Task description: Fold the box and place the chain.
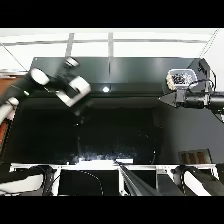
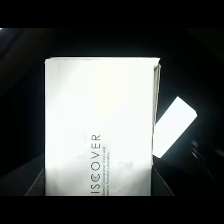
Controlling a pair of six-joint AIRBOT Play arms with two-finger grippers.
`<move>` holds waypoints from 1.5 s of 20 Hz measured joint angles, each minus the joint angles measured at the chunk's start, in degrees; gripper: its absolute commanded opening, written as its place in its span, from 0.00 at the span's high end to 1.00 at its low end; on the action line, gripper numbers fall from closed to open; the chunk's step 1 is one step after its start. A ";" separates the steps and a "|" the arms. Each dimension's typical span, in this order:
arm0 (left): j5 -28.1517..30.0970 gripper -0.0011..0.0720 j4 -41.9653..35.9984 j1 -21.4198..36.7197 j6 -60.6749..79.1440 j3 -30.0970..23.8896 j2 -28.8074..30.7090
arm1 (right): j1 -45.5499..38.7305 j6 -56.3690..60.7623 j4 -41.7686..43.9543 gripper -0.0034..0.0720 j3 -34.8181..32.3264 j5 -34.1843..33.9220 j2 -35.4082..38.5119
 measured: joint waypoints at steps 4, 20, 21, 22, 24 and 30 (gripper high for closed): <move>-3.56 0.47 0.33 15.43 -6.36 18.82 -12.57 | 0.00 -0.02 0.04 0.94 0.00 -0.02 0.00; -18.47 0.02 16.39 20.83 -27.80 54.58 -31.17 | 0.11 0.92 0.44 0.94 0.04 -2.73 0.00; -20.46 0.14 15.89 20.57 -28.74 54.55 -28.87 | 0.00 0.92 0.48 0.94 0.11 -3.13 0.00; -23.06 0.59 14.34 20.22 -30.40 54.23 -26.10 | -0.24 0.96 0.39 0.94 0.31 -3.21 0.00; -29.68 0.95 12.09 19.67 -33.55 52.24 -20.63 | -0.83 1.01 0.28 0.94 0.83 -2.38 0.28; -30.47 0.95 -0.15 14.53 -35.43 22.10 7.32 | 2.40 4.33 -13.51 0.94 -1.16 -5.64 9.18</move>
